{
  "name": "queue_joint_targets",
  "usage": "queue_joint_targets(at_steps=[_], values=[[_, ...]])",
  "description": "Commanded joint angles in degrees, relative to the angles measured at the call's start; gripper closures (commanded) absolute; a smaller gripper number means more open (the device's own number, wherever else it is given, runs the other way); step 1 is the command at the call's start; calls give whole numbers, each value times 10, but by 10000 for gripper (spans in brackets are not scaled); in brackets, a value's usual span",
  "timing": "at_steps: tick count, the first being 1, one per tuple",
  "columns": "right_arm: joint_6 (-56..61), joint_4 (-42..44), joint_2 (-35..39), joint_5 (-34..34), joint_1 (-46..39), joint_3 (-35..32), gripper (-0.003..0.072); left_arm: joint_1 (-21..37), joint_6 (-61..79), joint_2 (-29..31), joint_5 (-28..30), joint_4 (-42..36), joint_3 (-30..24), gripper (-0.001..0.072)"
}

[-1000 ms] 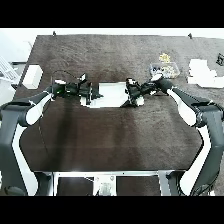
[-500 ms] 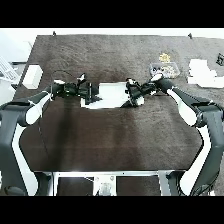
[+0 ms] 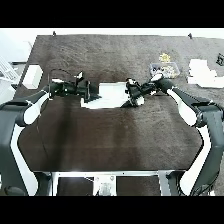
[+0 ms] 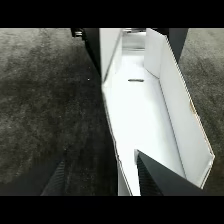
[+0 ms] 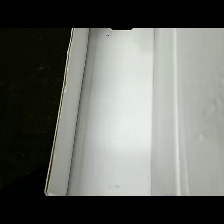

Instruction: Fold the box and place the chain.

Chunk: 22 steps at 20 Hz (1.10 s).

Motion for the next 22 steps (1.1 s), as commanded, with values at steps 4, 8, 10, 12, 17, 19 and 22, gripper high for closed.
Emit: queue_joint_targets(at_steps=[4,8,10,12,17,19,22], values=[[0,1,0,0,0,0,95,44,0,3,-92,-3,5,225],[0,1,0,0,0,0,95,74,3,3,-160,-3,21,364],[0,1,0,0,0,0,95,81,5,3,-225,-3,48,688],[0,1,0,0,0,0,95,80,-21,5,-245,-6,74,691],[0,1,0,0,0,0,95,60,-31,83,-209,5,67,694],[0,1,0,0,0,0,95,47,-31,127,-162,12,40,694],[0,1,0,0,0,0,95,13,-31,181,-47,43,-29,694]])
